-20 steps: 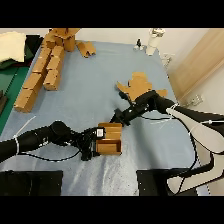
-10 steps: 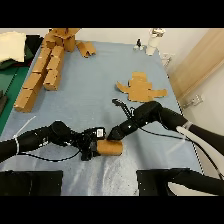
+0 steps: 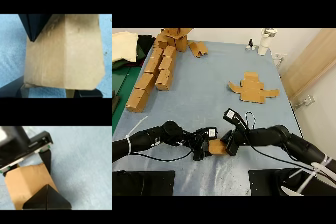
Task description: Fold the box.
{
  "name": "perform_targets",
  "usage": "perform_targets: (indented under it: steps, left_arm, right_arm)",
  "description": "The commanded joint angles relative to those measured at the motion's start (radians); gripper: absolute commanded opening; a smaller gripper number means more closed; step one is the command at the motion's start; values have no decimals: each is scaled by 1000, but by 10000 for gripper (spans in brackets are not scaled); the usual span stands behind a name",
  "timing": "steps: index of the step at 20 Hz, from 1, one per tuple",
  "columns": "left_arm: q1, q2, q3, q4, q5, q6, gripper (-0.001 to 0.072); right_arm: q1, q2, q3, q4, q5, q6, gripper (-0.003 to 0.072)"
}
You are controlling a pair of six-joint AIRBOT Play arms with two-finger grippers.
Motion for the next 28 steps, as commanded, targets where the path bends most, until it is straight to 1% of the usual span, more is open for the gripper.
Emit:
perform_targets:
  steps: [1, 3, 4, 9, 10, 11, 14, 16, 18, 19, 23, 28]
  left_arm:
    - [0, 0, 1, 0, 0, 0, 525]
    - [0, 0, 1, 0, 0, 0, 525]
    - [0, 0, 1, 0, 0, 0, 525]
    - [0, 0, 1, 0, -1, 0, 525]
    - [0, 0, 1, 0, -1, 0, 525]
    - [0, 0, 1, 0, 0, 0, 525]
    - [0, 0, 1, 0, 0, 0, 525]
    - [0, 0, 1, 0, 0, 0, 525]
    - [0, 0, 1, 0, 0, 0, 525]
    - [0, 0, 1, 0, 0, 0, 525]
    - [0, 0, 1, 0, 0, 0, 525]
    - [0, 0, 1, 0, -1, 0, 525]
  right_arm:
    - [89, 91, -23, -96, 51, 1, 48]
    - [124, 102, -35, -116, 18, -8, 375]
    - [134, 102, -42, -116, 16, -25, 404]
    - [137, 101, -47, -118, 10, -148, 404]
    - [137, 101, -48, -121, 11, -168, 411]
    - [137, 101, -48, -129, 11, -184, 458]
    - [140, 100, -51, -146, 14, -248, 458]
    - [140, 100, -74, -148, 49, -315, 458]
    - [148, 100, -108, -148, 116, -377, 459]
    - [163, 100, -116, -157, 142, -381, 459]
    - [229, 100, -117, -212, 171, -380, 459]
    - [243, 87, -135, -257, 177, -375, 459]
